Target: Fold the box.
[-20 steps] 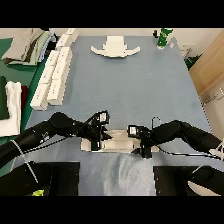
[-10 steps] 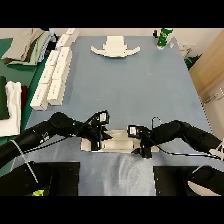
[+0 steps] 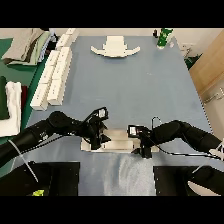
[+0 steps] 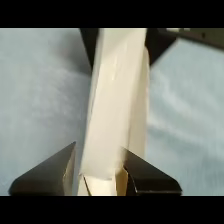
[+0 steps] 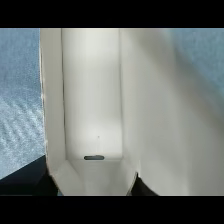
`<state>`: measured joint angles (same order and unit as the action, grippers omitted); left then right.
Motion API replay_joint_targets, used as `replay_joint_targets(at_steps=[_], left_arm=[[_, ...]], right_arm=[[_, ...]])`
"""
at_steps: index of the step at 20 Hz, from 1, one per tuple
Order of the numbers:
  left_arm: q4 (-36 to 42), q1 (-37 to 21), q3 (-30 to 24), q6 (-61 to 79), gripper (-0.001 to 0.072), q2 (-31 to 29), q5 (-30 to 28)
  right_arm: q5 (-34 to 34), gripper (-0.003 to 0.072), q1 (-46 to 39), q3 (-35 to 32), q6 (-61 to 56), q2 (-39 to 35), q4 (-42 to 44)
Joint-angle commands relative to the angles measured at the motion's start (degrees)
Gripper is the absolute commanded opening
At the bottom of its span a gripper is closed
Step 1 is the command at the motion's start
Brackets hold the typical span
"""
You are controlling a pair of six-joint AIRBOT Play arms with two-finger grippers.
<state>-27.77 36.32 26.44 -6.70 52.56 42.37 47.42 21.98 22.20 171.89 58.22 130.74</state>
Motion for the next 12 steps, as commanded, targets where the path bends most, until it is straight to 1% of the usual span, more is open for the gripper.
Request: replay_joint_targets(at_steps=[1,3,4,5,6,7,8,9,10,12], left_arm=[[-10.5,-1.7,0.6,-15.1,0.0368,-4.8,3.2],[-20.3,-3.6,0.6,-29.8,0.0367,-10.6,9.4],[-23.8,-4.3,0.6,-37.3,0.0364,-13.3,13.0],[-26.1,-4.7,0.6,-44.8,0.0262,-15.8,16.7],[-26.7,-4.6,0.6,-50.6,0.002,-18.0,21.2],[-25.0,-4.0,0.5,-54.2,0.0014,-19.2,24.2],[-22.1,-3.0,0.3,-59.1,0.0014,-19.7,25.4],[-18.3,-1.2,0.0,-64.2,0.0014,-19.6,24.2],[-15.4,0.9,0.0,-67.8,0.0014,-19.1,21.7],[-11.0,5.6,0.3,-72.0,0.0014,-16.5,14.2]], right_arm=[[0.0,0.0505,0.0,0.0,0.0,0.0,0.0],[0.0,0.0505,0.0,0.0,0.0,0.0,0.0],[0.0,0.0505,0.0,0.0,0.0,0.0,0.0],[0.0,0.0505,0.0,0.0,0.0,0.0,0.0],[0.0,0.0505,0.0,0.0,0.0,0.0,0.0],[0.0,0.0505,0.0,0.0,0.0,0.0,0.0],[0.0,0.0505,0.0,0.0,0.0,0.0,0.0],[0.0,0.0505,0.0,0.0,0.0,0.0,0.0],[0.0,0.0505,0.0,0.0,0.0,0.0,0.0],[0.0,0.0505,0.0,0.0,0.0,0.0,0.0]])
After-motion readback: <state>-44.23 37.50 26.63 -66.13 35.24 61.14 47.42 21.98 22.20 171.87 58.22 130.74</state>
